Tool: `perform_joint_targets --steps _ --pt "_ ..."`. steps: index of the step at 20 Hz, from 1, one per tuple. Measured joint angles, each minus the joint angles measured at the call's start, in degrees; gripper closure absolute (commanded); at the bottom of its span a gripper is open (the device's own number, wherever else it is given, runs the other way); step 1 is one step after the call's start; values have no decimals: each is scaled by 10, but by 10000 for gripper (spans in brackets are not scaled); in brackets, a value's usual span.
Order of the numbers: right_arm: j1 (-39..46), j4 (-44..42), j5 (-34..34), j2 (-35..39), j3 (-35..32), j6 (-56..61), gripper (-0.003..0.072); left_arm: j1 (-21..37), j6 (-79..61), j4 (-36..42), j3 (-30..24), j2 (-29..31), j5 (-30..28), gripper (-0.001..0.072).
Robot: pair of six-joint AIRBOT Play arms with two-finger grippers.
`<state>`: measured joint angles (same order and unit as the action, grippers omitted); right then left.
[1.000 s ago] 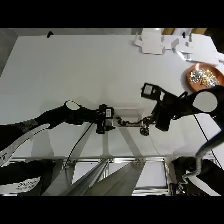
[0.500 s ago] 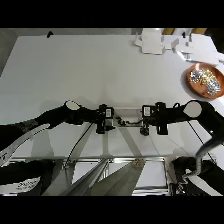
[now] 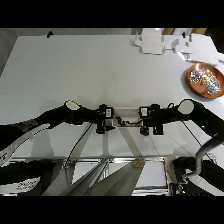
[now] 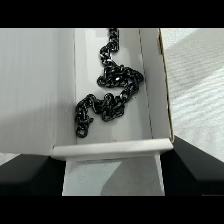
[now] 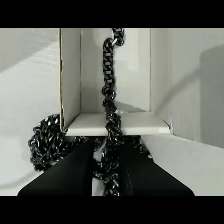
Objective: Fold the box and place the chain.
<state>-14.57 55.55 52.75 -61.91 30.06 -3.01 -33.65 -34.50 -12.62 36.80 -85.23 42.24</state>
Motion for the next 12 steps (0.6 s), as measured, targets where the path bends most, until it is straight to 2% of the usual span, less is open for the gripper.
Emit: perform_joint_targets --steps 2,7,12 --pt "0 -6 -1 -5 0 -3 667 0 0 0 0 0 0 577" --pt "0 1 -4 -5 0 30 666 0 0 0 0 0 0 577" --pt "0 119 20 56 19 142 667 0 0 0 0 0 0 577"
